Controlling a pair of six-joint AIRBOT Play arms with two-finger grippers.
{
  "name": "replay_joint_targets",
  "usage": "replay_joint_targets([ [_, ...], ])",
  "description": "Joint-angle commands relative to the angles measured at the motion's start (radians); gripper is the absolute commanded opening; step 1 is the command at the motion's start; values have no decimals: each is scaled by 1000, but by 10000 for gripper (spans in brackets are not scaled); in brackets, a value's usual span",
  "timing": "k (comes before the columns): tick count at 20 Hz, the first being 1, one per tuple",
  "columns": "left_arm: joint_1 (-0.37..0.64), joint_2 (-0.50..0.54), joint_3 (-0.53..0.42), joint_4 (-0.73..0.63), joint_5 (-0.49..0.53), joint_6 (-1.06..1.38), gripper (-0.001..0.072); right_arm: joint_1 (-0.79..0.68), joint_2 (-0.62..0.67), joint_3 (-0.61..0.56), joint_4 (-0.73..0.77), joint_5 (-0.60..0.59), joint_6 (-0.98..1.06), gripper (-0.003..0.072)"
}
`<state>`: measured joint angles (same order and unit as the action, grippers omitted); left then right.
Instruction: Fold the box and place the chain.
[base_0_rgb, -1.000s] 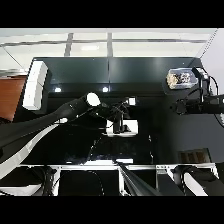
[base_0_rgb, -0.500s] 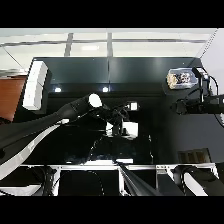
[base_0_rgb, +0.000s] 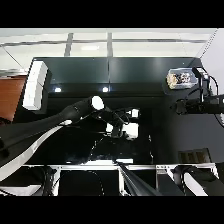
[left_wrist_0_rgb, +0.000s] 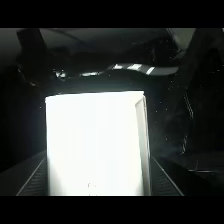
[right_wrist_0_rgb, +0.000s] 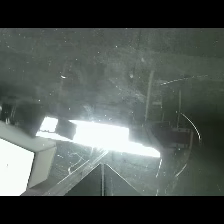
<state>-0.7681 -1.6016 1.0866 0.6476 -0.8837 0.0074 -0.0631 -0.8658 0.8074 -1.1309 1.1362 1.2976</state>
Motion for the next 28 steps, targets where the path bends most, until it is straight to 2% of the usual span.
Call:
replay_joint_targets([
  [1, -44, -23, 0, 8, 84, -45, 709, 0, 0, -1, 0, 1, 0, 22],
  [4, -61, -34, 0, 61, 86, -85, 698, 0, 0, 0, 0, 0, 0, 22],
  [5, -62, -32, 3, 71, 83, -116, 560, 0, 0, 0, 0, 0, 0, 22],
  [6, -60, -26, 14, 85, 69, -160, 344, 0, 0, 0, 0, 1, 0, 23],
  [7, -55, -12, 28, 103, 58, -212, 271, 0, 0, 0, 0, 1, 0, 22],
  [9, -34, 53, 38, 160, 64, -338, 221, 0, 0, 0, 1, 2, 1, 22],
  [12, 51, 196, 38, 327, 31, -578, 219, 0, 0, 0, 1, 4, 1, 22],
  [15, 203, 347, 38, 503, -89, -860, 220, 0, 0, 0, 1, 3, 0, 22],
  [19, 470, 531, 37, 732, -300, -1257, 222, 0, 0, 0, 2, 3, 1, 22],
  [22, 720, 639, 5, 795, -447, -1357, 223, 0, 0, 0, 4, 3, 0, 22],
  [25, 998, 725, -132, 790, -442, -1366, 222, 0, 0, -1, 4, 0, 0, 22],
  [28, 1227, 736, -294, 807, -309, -1297, 222, 0, 0, -3, 8, -12, 1, 22],
])
